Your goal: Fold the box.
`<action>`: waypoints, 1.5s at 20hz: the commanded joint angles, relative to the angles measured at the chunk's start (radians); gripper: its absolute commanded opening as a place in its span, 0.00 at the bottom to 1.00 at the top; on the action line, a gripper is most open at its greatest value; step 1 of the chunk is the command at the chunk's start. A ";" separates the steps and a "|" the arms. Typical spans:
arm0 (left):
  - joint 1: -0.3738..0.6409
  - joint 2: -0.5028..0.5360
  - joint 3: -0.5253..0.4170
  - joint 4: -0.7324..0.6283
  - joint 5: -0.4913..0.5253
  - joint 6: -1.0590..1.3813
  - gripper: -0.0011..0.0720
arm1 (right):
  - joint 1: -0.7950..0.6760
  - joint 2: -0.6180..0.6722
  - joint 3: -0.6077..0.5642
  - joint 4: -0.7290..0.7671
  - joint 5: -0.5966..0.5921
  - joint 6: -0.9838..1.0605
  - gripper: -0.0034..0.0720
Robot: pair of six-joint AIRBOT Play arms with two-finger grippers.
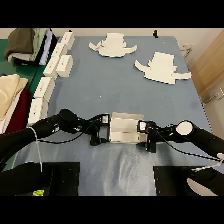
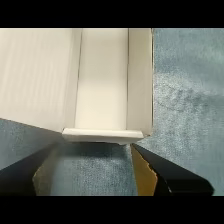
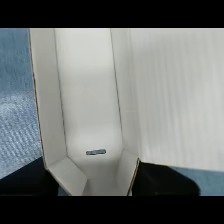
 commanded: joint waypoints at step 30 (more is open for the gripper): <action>-0.032 0.003 -0.003 -0.017 -0.014 -0.035 0.98 | 0.001 0.000 0.000 0.000 0.000 0.002 0.73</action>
